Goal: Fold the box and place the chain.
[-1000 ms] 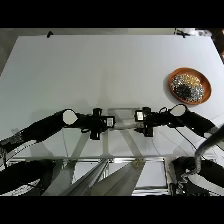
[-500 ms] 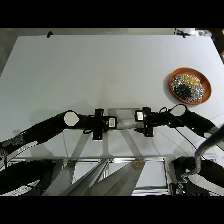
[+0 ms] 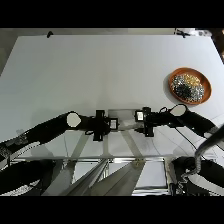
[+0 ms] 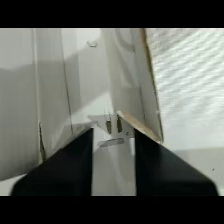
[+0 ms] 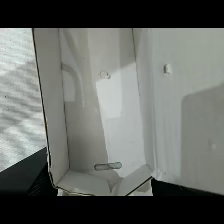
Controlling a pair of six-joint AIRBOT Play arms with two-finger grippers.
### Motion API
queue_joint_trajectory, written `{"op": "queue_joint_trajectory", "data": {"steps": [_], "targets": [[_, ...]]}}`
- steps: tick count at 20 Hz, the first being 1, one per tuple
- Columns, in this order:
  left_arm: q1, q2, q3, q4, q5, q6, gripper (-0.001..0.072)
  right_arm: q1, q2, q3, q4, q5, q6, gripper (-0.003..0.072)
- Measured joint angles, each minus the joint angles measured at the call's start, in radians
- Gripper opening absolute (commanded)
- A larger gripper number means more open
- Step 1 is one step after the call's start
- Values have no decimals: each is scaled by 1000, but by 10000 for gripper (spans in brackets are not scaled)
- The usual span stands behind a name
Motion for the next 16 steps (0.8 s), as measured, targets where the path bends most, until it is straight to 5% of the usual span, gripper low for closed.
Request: {"op": "queue_joint_trajectory", "data": {"steps": [3,5,11,16], "targets": [[14,58,0,25,-23,-125,128,0,0,0,1,-1,2,411],[42,124,0,67,-44,-260,6,0,0,0,2,-2,5,411],[172,379,0,297,-206,-739,5,0,0,-1,2,-2,5,411],[273,452,-20,435,-414,-1134,5,0,0,-1,2,-2,5,411]]}}
